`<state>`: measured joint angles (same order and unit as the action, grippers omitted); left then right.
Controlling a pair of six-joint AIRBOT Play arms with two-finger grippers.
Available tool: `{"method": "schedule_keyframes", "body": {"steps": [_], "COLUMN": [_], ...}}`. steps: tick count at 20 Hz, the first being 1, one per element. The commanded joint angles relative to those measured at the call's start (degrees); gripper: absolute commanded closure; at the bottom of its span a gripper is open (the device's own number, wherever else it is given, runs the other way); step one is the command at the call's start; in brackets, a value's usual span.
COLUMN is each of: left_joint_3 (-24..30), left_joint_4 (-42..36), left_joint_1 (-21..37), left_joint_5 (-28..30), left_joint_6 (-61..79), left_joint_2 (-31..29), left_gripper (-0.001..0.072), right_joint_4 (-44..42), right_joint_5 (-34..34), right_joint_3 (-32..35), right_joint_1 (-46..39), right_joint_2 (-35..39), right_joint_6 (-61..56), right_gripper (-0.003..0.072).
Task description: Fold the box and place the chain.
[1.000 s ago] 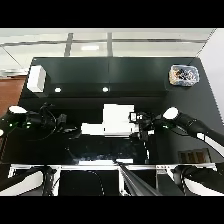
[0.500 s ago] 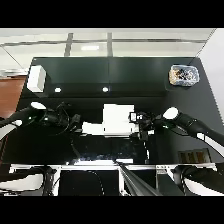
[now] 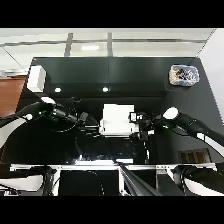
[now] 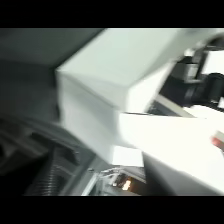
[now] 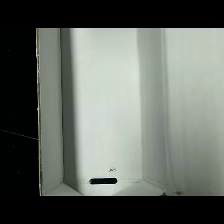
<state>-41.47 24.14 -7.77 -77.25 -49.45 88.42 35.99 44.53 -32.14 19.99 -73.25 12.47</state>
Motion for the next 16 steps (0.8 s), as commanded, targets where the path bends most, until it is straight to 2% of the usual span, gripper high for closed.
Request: {"method": "schedule_keyframes", "body": {"steps": [1, 2, 6, 8, 11, 16], "left_joint_3": [-0.48, -0.46, -1.51, -3.45, -6.34, -8.87], "left_joint_4": [-2.01, -1.99, 1.88, 6.14, 13.33, 13.79], "left_joint_1": [-1.09, -1.6, -4.63, -6.05, -7.06, -11.15], "left_joint_5": [-1.36, -1.6, 0.96, 4.13, 7.26, 7.96], "left_joint_6": [-1.66, -2.89, -8.57, -13.6, -24.06, -30.18], "left_joint_2": [0.22, 0.22, -0.04, -1.31, -5.2, -7.08], "left_gripper": [0.011, 0.0136, 0.0156, 0.0207, 0.0207, 0.0206], "right_joint_4": [-0.02, -0.02, -0.02, -0.02, -0.02, -0.02], "right_joint_5": [0.0, 0.0, 0.0, 0.0, 0.0, 0.0], "right_joint_3": [0.02, 0.02, 0.02, 0.02, 0.02, 0.02], "right_joint_1": [0.02, 0.02, 0.02, 0.02, 0.02, 0.02], "right_joint_2": [-0.04, -0.04, -0.04, -0.04, -0.04, -0.04], "right_joint_6": [-0.02, -0.02, -0.02, -0.02, -0.02, -0.02], "right_gripper": [0.0257, 0.0258, 0.0257, 0.0257, 0.0257, 0.0257]}}
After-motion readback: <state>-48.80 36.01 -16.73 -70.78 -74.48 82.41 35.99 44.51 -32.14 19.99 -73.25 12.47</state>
